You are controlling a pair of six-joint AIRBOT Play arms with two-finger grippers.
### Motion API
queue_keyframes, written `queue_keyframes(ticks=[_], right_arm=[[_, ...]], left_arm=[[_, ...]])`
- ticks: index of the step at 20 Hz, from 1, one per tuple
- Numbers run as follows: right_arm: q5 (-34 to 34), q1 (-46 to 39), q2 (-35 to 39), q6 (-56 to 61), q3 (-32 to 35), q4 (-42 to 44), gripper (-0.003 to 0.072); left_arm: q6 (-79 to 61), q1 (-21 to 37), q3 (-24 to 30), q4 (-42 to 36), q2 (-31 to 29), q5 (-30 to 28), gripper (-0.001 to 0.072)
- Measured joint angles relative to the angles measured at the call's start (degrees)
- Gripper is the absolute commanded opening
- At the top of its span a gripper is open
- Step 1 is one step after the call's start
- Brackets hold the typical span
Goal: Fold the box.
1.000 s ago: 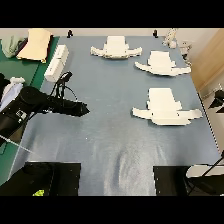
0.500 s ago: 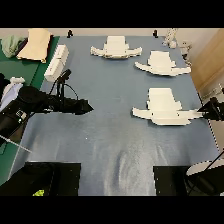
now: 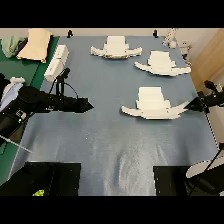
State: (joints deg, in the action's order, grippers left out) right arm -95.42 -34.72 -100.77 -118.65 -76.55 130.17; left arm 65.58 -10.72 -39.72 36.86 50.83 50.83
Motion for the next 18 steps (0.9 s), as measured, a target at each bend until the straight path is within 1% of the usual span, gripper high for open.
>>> queue_keyframes(ticks=[2,4,6,9,10,11,12,14,16,18], right_arm=[[1.2,4.9,2.6,0.8,2.3,2.1,0.0002],[4.9,10.3,7.5,2.3,7.2,3.4,0.0002],[9.2,15.3,13.9,4.4,14.2,4.0,0.0001],[15.7,23.0,24.8,8.6,26.3,4.5,0.0006],[18.3,25.6,28.7,10.5,30.5,4.5,0.0079],[20.5,27.6,31.7,12.5,33.8,4.3,0.0213],[23.2,29.4,34.3,13.9,36.7,3.9,0.0236],[26.1,31.2,37.3,16.5,40.1,2.3,0.0236],[27.8,31.9,37.8,18.0,41.2,1.1,0.0236],[28.4,32.1,36.4,18.4,40.7,0.2,0.0236]], left_arm=[[0.0,0.3,0.0,0.1,0.0,-0.9,0.0016],[-0.1,1.8,0.0,0.4,0.1,-0.4,0.0016],[-0.2,4.9,-0.6,0.6,0.6,2.6,0.0016],[-2.1,11.1,-1.6,0.7,2.5,9.4,0.0016],[-2.8,12.8,-1.8,0.6,3.5,11.6,0.0016],[-3.5,14.0,-1.9,0.6,4.4,13.2,0.0016],[-4.1,14.8,-2.0,0.6,5.4,14.3,0.0016],[-5.0,15.5,-2.1,0.4,7.1,15.5,0.0017],[-5.5,15.6,-2.2,0.3,8.3,16.3,0.0017],[-5.9,15.5,-2.3,0.3,8.9,16.7,0.0018]])
